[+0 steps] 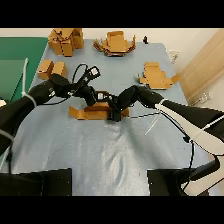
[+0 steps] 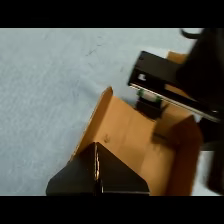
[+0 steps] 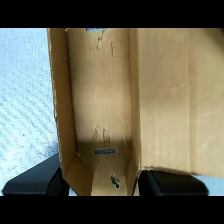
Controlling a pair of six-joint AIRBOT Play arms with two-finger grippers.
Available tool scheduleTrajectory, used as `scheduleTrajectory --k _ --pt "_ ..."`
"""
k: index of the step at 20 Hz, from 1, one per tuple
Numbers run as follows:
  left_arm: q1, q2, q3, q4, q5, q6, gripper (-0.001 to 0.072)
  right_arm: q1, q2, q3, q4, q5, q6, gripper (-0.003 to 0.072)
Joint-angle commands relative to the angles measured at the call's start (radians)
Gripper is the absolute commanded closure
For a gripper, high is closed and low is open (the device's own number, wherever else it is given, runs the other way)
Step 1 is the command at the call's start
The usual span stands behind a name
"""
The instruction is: Fold the box.
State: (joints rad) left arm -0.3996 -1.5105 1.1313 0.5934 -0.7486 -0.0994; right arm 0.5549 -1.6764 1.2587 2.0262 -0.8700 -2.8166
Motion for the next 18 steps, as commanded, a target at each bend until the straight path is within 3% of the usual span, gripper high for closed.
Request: scheduleTrajectory --k 1,6,12,15,18 --pt "-0.006 -0.142 0.126 0.154 -0.092 -0.159 0.0702 0.000 0.001 0.001 -0.006 0.002 -0.001 0.0170" --pt "-0.005 -0.190 0.141 0.167 -0.173 -0.175 0.0698 0.000 0.000 0.001 -0.006 0.003 -0.001 0.0170" --pt "0.013 -0.181 0.166 0.211 -0.190 -0.180 0.0699 0.000 0.001 0.001 -0.006 0.005 -0.001 0.0172" --pt "0.088 -0.103 0.196 0.216 -0.269 -0.183 0.0702 0.000 0.000 0.001 -0.007 0.005 -0.001 0.0172" --pt "0.224 0.052 0.197 0.216 -0.388 -0.152 0.0705 0.000 0.000 0.001 -0.007 0.005 -0.001 0.0172"
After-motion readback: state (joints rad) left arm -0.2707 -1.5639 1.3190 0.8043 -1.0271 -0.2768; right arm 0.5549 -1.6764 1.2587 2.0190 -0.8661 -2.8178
